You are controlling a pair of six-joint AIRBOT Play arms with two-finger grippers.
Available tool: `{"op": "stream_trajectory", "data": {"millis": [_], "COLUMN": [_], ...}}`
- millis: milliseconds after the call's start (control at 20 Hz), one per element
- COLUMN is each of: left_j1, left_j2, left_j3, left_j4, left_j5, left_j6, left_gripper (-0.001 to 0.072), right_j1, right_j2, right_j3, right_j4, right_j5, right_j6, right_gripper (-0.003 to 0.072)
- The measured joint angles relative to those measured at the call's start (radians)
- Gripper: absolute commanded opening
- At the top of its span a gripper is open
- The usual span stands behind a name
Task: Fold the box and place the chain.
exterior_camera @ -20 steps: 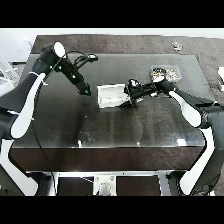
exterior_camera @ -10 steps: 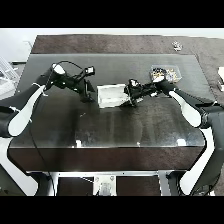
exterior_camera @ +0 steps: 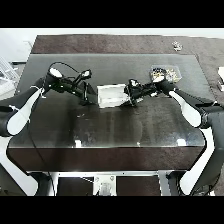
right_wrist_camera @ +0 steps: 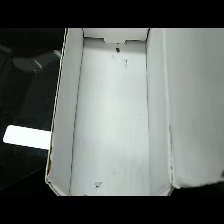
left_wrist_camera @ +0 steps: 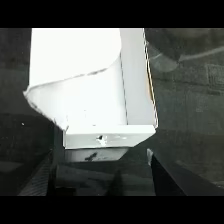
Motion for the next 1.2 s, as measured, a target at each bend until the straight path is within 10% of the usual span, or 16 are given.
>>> {"op": "stream_trajectory", "data": {"millis": [1200], "left_j1": [-0.032], "left_j2": [-0.089], "left_j3": [0.000], "left_j4": [-0.138], "left_j5": [0.066], "left_j6": [0.124], "left_gripper": [0.0720], "right_j1": [0.000], "right_j2": [0.000], "right_j3": [0.000], "right_j4": [0.002], "right_j5": [-0.005], "right_j6": [0.001], "right_gripper": [0.0581]}}
